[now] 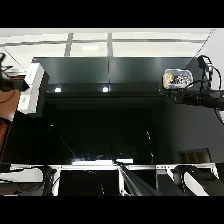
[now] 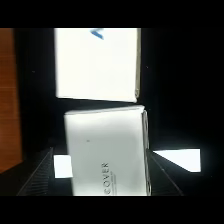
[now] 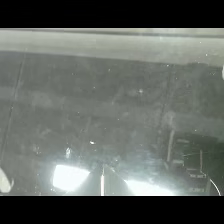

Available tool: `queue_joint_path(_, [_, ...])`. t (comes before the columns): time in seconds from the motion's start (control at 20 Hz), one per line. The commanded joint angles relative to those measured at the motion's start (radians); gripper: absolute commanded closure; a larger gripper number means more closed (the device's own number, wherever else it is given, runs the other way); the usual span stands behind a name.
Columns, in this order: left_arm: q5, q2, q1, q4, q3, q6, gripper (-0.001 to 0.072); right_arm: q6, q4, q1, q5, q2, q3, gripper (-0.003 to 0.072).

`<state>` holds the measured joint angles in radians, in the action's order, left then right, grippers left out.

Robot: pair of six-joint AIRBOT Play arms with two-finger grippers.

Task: Fold the box and place the chain.

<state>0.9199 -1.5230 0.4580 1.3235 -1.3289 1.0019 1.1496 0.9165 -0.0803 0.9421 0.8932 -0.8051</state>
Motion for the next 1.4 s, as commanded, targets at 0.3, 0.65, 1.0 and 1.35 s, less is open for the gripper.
queue_joint_path(0.3, [0.517, 0.124, -0.061, -0.069, -0.343, 0.356, 0.0682, -0.083, 0.068, 0.072, 0.337, -0.003, -0.212, 0.0674])
queue_joint_path(0.65, [0.129, 0.557, -0.439, -0.126, 0.132, 0.423, 0.0682, 0.006, 0.240, 0.186, 0.074, -0.238, -0.068, 0.0679])
queue_joint_path(1.0, [-0.261, 0.924, -0.673, 0.048, 0.820, 0.449, 0.0681, 0.175, 0.447, 0.061, -0.329, -0.239, 0.288, 0.0672])
queue_joint_path(1.35, [-0.259, 0.931, -0.674, 0.025, 0.838, 0.448, 0.0681, 0.175, 0.447, 0.055, -0.311, -0.239, 0.288, 0.0673])
